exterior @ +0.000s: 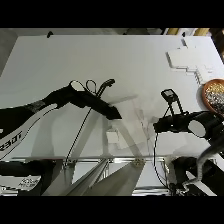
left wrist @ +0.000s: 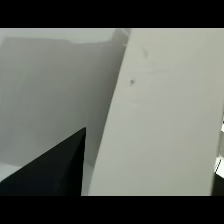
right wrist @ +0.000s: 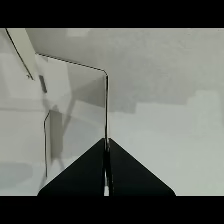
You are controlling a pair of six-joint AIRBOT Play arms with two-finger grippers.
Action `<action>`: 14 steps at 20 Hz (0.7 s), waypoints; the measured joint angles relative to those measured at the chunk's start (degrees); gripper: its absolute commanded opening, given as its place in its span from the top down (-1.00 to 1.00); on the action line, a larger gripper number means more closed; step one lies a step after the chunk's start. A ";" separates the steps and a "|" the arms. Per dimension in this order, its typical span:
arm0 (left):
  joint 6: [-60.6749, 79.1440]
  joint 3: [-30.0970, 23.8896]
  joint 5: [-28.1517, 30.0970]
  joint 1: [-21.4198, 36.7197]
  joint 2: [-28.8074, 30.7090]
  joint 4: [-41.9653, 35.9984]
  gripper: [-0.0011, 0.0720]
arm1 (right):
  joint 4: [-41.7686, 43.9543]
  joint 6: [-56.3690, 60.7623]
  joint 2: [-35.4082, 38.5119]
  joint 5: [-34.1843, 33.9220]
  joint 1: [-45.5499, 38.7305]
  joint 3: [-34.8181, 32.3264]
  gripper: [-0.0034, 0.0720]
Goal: Fold the box and place the chain.
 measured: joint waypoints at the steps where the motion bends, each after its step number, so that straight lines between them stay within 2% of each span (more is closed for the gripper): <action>1: 0.09 0.26 -0.11 -0.33 -0.15 0.28 0.08 | -0.02 0.00 0.00 -0.13 0.00 0.00 0.86; 4: 0.31 0.81 -0.96 -0.83 -0.42 1.31 0.46 | 0.00 0.00 0.00 -0.13 0.00 0.00 0.86; 5: 0.35 0.90 -1.33 -0.92 -0.44 2.12 0.52 | 0.02 0.00 0.00 -0.17 0.00 0.00 0.86; 9: 1.20 1.05 -2.69 -1.09 -0.50 4.74 0.96 | 0.09 -0.02 0.00 -0.24 0.00 0.00 0.86; 13: 4.50 1.29 -3.06 -1.16 -0.44 5.55 0.96 | 0.22 -0.04 0.02 -0.33 0.00 0.11 0.86; 14: 5.57 1.53 -3.10 -1.22 -0.28 5.88 0.96 | 0.26 -0.04 0.02 -0.26 0.00 0.39 0.77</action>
